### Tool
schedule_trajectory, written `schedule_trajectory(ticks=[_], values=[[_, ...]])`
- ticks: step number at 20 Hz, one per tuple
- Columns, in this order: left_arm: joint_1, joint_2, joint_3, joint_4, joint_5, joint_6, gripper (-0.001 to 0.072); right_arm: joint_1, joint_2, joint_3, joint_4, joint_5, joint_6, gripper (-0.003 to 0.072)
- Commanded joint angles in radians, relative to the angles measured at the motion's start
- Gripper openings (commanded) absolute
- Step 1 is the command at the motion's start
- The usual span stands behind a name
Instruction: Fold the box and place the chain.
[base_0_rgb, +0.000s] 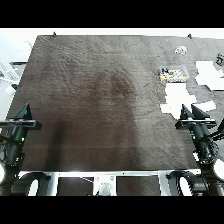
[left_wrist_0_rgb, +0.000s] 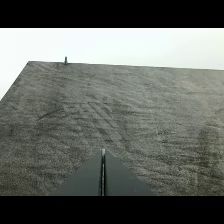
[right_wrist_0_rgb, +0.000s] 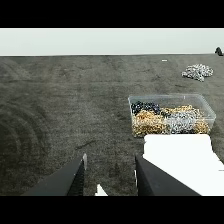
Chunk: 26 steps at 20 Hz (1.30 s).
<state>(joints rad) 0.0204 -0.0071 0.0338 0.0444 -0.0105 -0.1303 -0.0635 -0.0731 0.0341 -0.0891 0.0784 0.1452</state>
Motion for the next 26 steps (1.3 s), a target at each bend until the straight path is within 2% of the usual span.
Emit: schedule_trajectory(ticks=[1, 9, 13, 15, 18, 20, 22, 24, 25, 26], values=[[0.000, 0.001, 0.001, 0.000, 0.000, 0.000, 0.0019, 0.001, 0.000, 0.000, 0.000, 0.000, 0.000, 0.0364], [0.000, 0.001, 0.001, 0.000, 0.000, 0.000, 0.0019, 0.001, 0.000, 0.004, 0.000, 0.000, 0.000, 0.0365], [0.000, 0.001, 0.001, 0.000, 0.000, 0.000, 0.0019, -0.027, -0.023, 0.070, -0.001, -0.012, -0.068, 0.0365], [0.000, 0.001, 0.001, 0.000, 0.000, 0.000, 0.0019, -0.075, -0.103, 0.131, -0.009, -0.011, -0.079, 0.0364], [0.000, 0.001, 0.001, 0.000, 0.000, 0.000, 0.0019, -0.195, -0.340, 0.278, -0.086, 0.040, -0.079, 0.0364], [0.001, 0.001, 0.001, 0.000, 0.000, 0.000, 0.0019, -0.306, -0.534, 0.411, -0.164, 0.201, -0.077, 0.0366], [0.000, 0.001, 0.001, 0.000, 0.000, 0.000, 0.0019, -0.444, -0.742, 0.568, -0.230, 0.476, -0.010, 0.0364], [0.000, 0.001, 0.001, 0.000, 0.000, 0.000, 0.0019, -0.590, -0.950, 0.737, -0.330, 0.835, 0.191, 0.0344], [0.000, 0.001, 0.001, 0.000, 0.000, 0.000, 0.0019, -0.642, -1.030, 0.796, -0.335, 0.956, 0.207, 0.0344], [0.000, 0.001, 0.001, 0.000, 0.000, 0.000, 0.0019, -0.687, -1.093, 0.840, -0.326, 1.019, 0.208, 0.0344]])
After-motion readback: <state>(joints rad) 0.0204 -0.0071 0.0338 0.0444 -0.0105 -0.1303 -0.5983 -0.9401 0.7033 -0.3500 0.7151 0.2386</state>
